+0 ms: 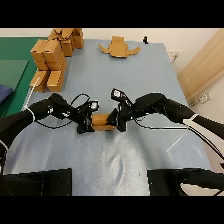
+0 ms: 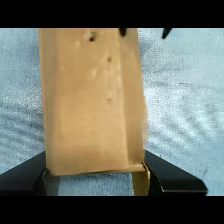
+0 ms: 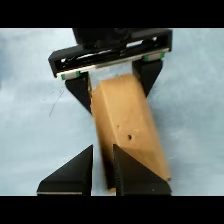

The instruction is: Fold the box.

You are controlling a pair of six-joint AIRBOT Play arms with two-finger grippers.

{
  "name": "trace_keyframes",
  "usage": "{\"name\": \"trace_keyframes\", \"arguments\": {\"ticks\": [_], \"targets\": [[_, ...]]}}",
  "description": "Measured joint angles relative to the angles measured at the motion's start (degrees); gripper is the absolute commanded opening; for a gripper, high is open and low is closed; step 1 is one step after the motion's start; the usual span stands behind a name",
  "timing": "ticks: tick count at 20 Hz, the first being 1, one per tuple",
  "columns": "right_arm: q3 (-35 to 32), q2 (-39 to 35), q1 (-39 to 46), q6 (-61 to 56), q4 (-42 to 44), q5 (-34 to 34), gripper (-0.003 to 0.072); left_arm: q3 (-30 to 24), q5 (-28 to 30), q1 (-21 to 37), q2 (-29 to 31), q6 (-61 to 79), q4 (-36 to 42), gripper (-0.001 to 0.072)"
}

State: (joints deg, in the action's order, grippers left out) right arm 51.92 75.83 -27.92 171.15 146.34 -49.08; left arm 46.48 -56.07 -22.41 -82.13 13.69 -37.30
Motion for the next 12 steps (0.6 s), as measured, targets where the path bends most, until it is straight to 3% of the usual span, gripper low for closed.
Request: {"name": "trace_keyframes", "arguments": {"ticks": [5, 12], "targets": [[2.75, -0.15, 0.07, 1.03, -0.57, -0.90, 0.0219, 0.00, -0.31, -0.02, 0.00, -0.02, -0.09, 0.0143], [4.61, -2.78, -0.11, 1.36, 0.92, -7.19, 0.0203, 0.00, -0.07, -0.02, 0.00, -0.22, 0.00, 0.0143]]}}
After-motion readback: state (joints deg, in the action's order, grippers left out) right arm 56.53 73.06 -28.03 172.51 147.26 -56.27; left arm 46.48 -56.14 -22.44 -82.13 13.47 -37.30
